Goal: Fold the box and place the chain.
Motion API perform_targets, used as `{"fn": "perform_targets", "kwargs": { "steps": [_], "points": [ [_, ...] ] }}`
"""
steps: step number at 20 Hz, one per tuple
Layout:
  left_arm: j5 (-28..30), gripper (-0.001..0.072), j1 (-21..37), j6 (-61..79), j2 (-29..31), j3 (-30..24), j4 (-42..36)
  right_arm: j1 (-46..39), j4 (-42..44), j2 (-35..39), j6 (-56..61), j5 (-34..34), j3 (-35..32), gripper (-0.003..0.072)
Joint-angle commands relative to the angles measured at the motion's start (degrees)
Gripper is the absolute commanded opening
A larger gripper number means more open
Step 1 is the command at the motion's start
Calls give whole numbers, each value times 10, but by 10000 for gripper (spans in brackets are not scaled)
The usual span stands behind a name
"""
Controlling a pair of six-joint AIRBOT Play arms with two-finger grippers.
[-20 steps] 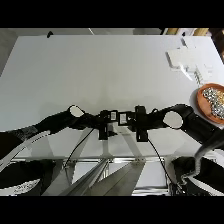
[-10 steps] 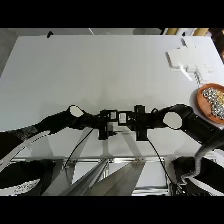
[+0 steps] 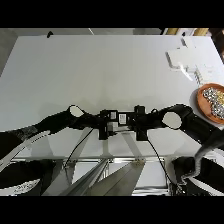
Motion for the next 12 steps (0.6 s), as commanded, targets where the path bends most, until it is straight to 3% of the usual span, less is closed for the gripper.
{"fn": "perform_targets", "kwargs": {
  "steps": [1, 3, 5, 8, 10, 12],
  "points": [
    [0, 344, 0, 0, 0, 0, 0, 0, 0, -2, 0, 46, 0, 120],
    [0, 344, 0, 0, 0, 0, 0, 0, 3, -1, 0, 57, 0, 137],
    [0, 344, 0, 0, 0, 0, 0, 0, 28, 1, 0, 57, 0, 252],
    [0, 344, 0, 0, 0, 0, 0, 0, 78, 14, 0, 57, 0, 310],
    [0, 344, 0, 0, 0, 0, 0, 0, 84, 21, 0, 56, 0, 284],
    [0, 344, 0, 0, 0, 0, 0, 0, 62, 21, 16, 42, 0, 126]
  ]
}}
